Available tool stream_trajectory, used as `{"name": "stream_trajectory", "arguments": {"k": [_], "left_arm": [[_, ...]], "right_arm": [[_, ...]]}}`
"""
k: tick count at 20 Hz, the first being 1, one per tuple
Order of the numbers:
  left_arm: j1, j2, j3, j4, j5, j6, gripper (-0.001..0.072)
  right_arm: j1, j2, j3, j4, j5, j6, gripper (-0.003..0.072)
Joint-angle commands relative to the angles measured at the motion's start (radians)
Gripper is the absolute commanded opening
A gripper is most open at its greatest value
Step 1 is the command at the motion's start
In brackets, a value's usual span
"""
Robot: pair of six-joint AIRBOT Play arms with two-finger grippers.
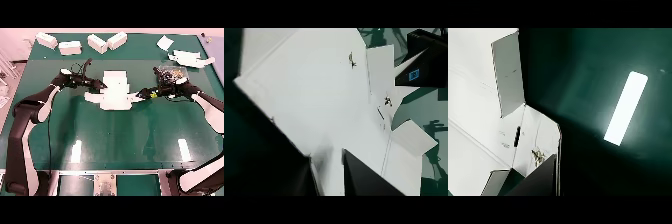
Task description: Fold the box and place the chain.
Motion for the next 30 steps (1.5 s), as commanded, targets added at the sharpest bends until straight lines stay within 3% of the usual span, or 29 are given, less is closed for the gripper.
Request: {"name": "stream_trajectory", "arguments": {"k": [1,5,7,17,30], "left_arm": [[-0.001,-0.002,-0.001,0.004,-0.016,0.029,0.0174],[-0.001,-0.002,-0.001,0.005,-0.06,0.126,0.0106],[-0.001,-0.002,-0.001,0.004,-0.074,0.19,0.0027],[-0.001,-0.002,-0.001,-0.093,-0.188,0.623,0.0019],[-0.001,-0.011,-0.003,-0.026,-0.146,0.795,0.0019]], "right_arm": [[0.001,0.0,0.0,0.001,0.0,-0.001,0.0004],[0.001,0.0,0.0,0.001,0.0,-0.001,0.0004],[0.001,0.0,0.0,0.001,0.0,-0.001,0.0004],[0.001,0.0,0.0,0.001,0.011,0.019,0.0004],[0.001,0.0,0.0,0.002,0.044,0.076,0.0004]]}}
